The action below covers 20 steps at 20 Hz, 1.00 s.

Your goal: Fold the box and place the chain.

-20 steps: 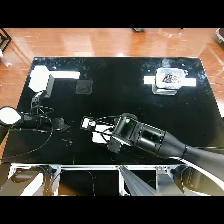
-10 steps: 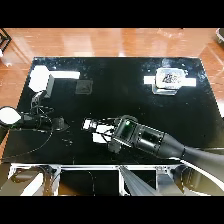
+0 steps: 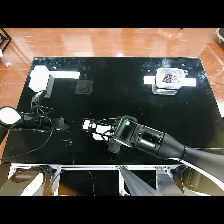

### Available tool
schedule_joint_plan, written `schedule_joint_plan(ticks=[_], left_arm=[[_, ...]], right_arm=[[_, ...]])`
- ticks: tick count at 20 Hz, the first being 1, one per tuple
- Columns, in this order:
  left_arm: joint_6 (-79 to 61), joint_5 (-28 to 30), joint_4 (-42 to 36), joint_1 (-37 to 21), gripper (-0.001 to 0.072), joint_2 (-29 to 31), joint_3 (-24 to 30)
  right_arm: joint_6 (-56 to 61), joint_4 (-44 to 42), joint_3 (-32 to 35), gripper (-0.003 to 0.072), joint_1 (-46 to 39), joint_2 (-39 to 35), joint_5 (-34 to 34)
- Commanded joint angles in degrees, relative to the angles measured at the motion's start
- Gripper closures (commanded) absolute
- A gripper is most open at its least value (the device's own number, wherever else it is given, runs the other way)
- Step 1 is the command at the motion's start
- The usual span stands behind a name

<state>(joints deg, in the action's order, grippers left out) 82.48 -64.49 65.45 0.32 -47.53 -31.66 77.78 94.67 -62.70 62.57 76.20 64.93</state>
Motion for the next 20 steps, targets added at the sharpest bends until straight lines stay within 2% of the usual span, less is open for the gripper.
schedule_joint_plan(ticks=[1,2,7,13,20], left_arm=[[0.0,0.0,0.0,-0.1,0.0123,0.0,0.0],[0.0,0.0,0.0,-0.1,0.0123,0.0,0.0],[0.0,0.0,0.0,-0.1,0.0123,0.0,0.0],[0.0,0.0,0.0,-0.1,0.0123,0.0,0.0],[0.0,0.0,0.0,-0.1,0.0123,0.0,0.0]], right_arm=[[-0.2,-0.3,0.0,0.0596,0.0,0.1,-0.1],[-0.2,-0.2,0.0,0.0666,0.0,0.1,-0.1],[-0.2,-0.1,-0.3,0.0665,0.0,-0.1,0.0],[-0.5,-0.1,-3.8,0.0665,-1.2,-0.5,2.8],[-1.3,-0.1,-4.0,0.0665,-2.1,-0.9,3.1]])
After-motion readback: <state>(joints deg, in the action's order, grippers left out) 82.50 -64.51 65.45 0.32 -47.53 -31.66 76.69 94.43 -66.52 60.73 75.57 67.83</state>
